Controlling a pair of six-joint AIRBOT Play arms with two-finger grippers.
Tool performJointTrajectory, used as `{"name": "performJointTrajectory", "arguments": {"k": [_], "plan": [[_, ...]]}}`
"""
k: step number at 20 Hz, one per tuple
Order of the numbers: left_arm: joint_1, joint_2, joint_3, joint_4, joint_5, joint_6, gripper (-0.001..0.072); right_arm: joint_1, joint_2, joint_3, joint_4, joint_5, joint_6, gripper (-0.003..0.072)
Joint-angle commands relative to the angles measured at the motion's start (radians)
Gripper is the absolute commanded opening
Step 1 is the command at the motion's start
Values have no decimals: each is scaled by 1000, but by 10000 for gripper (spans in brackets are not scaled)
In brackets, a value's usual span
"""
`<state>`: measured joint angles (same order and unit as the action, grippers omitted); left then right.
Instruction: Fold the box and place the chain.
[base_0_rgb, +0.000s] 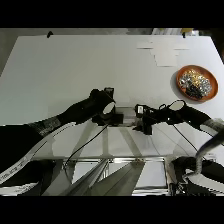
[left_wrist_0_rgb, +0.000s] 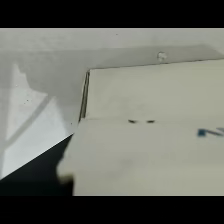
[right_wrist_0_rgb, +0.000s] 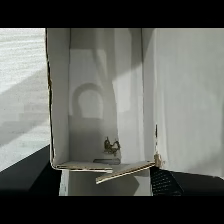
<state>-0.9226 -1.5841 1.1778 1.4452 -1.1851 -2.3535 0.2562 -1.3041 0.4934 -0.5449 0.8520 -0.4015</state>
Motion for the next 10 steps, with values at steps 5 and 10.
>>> {"name": "performJointTrajectory", "arguments": {"k": [5,10], "plan": [[-5,-33,8,6,-16,-104,309,0,0,0,0,0,0,436],[-5,-33,8,3,-18,-97,125,0,0,0,0,0,0,436]]}}
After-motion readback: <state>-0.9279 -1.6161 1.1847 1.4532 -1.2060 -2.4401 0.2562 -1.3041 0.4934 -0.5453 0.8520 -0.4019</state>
